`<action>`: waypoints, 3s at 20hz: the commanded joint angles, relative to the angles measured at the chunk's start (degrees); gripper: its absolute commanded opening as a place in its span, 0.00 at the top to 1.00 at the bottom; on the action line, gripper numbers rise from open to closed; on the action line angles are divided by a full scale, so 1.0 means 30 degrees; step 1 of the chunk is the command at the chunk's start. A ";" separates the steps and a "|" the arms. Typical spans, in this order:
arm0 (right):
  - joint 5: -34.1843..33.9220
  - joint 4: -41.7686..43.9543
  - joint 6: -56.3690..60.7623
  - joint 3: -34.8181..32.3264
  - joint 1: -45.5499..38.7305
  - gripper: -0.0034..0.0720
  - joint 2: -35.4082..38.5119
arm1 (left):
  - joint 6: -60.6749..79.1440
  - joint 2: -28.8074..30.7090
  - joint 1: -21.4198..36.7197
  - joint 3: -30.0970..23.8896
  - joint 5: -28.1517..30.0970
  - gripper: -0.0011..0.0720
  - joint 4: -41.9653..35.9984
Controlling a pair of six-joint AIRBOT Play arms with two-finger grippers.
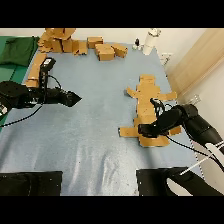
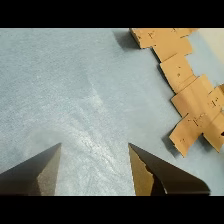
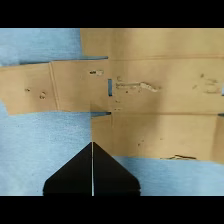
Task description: Fold the box.
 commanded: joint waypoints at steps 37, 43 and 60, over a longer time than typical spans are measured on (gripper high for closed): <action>-0.1632 0.3949 -1.1322 0.4131 -1.0899 0.95 -0.7839 | -0.0007 0.0000 0.0007 0.0000 0.0036 0.13 -0.0058; -0.2280 0.8830 -1.1672 0.3249 -0.7548 0.95 -0.6528 | -0.3177 -0.0007 0.0007 0.0007 -0.1508 0.13 -0.1392; 0.6623 1.1096 -1.7544 -0.3869 0.2171 0.95 -0.0488 | -0.7191 -0.2514 0.2514 0.0000 -0.9020 0.13 0.1581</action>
